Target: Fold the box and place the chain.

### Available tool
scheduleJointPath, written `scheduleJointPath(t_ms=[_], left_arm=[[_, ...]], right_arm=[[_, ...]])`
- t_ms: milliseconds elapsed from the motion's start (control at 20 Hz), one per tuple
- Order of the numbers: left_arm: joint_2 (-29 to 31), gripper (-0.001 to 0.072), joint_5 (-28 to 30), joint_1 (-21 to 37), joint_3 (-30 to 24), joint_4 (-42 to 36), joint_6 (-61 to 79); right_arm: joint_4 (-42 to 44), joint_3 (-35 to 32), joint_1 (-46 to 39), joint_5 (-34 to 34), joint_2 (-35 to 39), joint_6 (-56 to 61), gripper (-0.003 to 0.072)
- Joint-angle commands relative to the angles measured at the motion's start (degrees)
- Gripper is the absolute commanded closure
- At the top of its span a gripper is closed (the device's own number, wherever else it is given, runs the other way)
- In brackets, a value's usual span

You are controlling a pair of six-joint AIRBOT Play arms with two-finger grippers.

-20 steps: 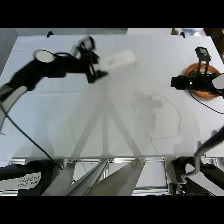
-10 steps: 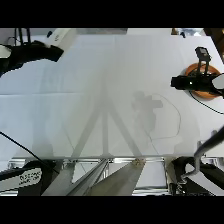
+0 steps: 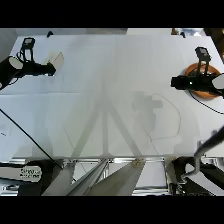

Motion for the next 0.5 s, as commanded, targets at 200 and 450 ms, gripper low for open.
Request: scheduleJointPath(t_ms=[200,450], left_arm=[[-4.5,0.0037,1.11,0.15,-0.04,5.66,-1.64],[-1.38,0.0006,-1.4,0.17,-0.04,8.31,-1.4]], right_arm=[[0.02,0.04,-0.02,0.0,0.04,0.02,0.0678],[0.02,0.04,-0.02,0.0,0.04,0.02,0.0678]])
